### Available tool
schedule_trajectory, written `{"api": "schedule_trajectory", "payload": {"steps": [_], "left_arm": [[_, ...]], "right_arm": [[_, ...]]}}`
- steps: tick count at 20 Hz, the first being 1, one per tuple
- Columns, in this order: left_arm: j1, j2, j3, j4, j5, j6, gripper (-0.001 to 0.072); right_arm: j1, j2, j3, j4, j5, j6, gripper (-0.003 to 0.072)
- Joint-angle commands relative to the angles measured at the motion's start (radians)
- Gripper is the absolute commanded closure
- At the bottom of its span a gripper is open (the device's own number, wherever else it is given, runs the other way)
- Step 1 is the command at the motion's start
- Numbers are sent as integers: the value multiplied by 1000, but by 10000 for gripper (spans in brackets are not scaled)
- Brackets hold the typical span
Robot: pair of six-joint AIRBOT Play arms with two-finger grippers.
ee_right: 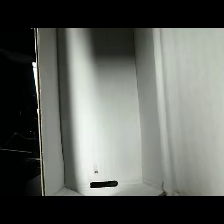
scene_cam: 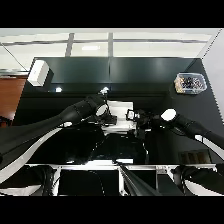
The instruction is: Fold the box and place the chain.
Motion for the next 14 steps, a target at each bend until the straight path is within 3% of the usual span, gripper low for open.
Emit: {"api": "schedule_trajectory", "payload": {"steps": [1, 7, 8, 9, 10, 12, 13, 14], "left_arm": [[0, -6, 7, -14, -5, 7, 663], [0, -6, 32, -15, -43, 8, 673], [0, -6, 36, -14, -56, 8, 521], [0, -6, 36, -14, -62, 7, 290], [0, -6, 37, -14, -64, 7, 219], [0, -8, 37, -4, -64, 4, 221], [0, -10, 37, 12, -65, -16, 267], [2, -12, 37, 26, -69, -23, 487]], "right_arm": [[0, 0, 0, 0, 1, 0, 263], [1, 0, 0, 1, 3, 1, 263], [1, 0, 0, 1, 4, 1, 263], [1, 0, 0, 1, 5, 1, 263], [0, 0, 0, 0, 5, 1, 263], [1, 0, 0, 0, 5, 1, 263], [1, 0, 0, 1, 5, 1, 263], [1, 0, 0, 1, 8, 1, 263]]}}
